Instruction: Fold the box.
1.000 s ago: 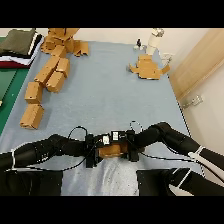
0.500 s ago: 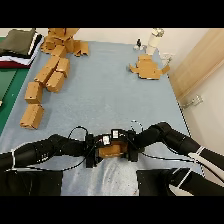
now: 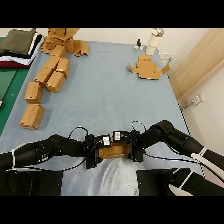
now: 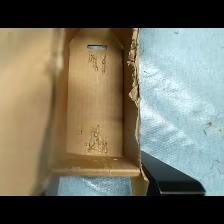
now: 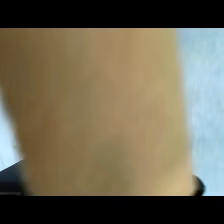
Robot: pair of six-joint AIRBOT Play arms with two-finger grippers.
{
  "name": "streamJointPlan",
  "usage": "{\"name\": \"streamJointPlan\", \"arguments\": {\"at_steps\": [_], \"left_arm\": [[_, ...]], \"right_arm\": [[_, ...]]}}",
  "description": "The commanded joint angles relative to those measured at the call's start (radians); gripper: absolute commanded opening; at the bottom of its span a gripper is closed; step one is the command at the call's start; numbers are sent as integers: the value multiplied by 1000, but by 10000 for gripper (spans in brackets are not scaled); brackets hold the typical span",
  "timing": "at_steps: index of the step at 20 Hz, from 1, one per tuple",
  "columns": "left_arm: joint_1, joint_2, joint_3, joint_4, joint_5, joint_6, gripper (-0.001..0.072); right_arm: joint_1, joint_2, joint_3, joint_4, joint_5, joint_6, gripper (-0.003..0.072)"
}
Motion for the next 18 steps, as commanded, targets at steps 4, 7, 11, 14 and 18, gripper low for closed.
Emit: {"name": "streamJointPlan", "arguments": {"at_steps": [4, 7, 11, 14, 18], "left_arm": [[1, 1, 0, -1, -2, -3, 466], [1, 1, 0, -1, -2, -3, 466], [1, 1, 0, -1, -2, -3, 467], [1, 1, 0, -1, -2, -3, 466], [1, 1, 0, -1, -2, -3, 467]], "right_arm": [[0, 104, 8, -69, -23, 1, 709], [0, 146, 8, -72, -11, 1, 710], [0, 164, 23, -45, 12, 17, 709], [0, 164, 68, 8, -24, 63, 709], [0, 164, 112, 64, -61, 273, 706]]}}
